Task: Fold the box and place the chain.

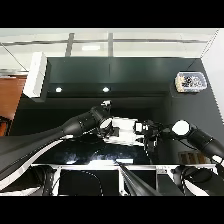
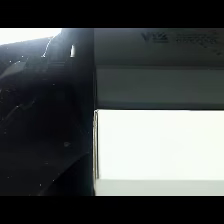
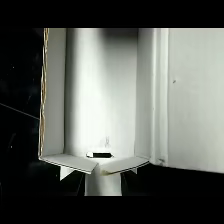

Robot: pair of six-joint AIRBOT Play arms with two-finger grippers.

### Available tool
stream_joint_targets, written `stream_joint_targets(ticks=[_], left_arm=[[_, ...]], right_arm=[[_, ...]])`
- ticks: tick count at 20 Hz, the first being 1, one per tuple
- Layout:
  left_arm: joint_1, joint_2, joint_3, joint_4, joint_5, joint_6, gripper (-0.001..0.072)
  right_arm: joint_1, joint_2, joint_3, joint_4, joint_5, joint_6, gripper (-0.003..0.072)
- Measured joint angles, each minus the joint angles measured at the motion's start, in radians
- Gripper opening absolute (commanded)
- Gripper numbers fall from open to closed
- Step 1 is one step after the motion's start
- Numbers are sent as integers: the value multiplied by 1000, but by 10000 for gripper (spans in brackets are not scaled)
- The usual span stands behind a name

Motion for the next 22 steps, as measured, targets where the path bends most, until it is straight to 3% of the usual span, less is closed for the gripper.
stream_joint_targets(ticks=[12, 13, 14, 15, 17, 18, 20, 22], left_arm=[[0, 0, 1, 1, 7, 0, 30], [0, 0, 1, 1, 7, 0, 30], [0, 0, 1, 1, 8, 0, 30], [0, 0, 1, 0, 9, 0, 30], [0, 0, 1, -2, 13, 0, 30], [0, 0, 1, -2, 14, 0, 30], [0, 0, 1, -2, 10, 0, 30], [0, 0, 1, -2, 10, 0, 30]], right_arm=[[17, -50, -16, 221, -64, 0, 252], [19, -55, -16, 226, -70, 0, 231], [21, -58, -17, 230, -77, 0, 165], [22, -61, -17, 233, -82, 0, 160], [23, -64, -17, 237, -87, 3, 452], [24, -66, -17, 241, -87, 3, 451], [24, -67, -17, 242, -91, 3, 205], [24, -67, -17, 243, -97, 4, 513]])
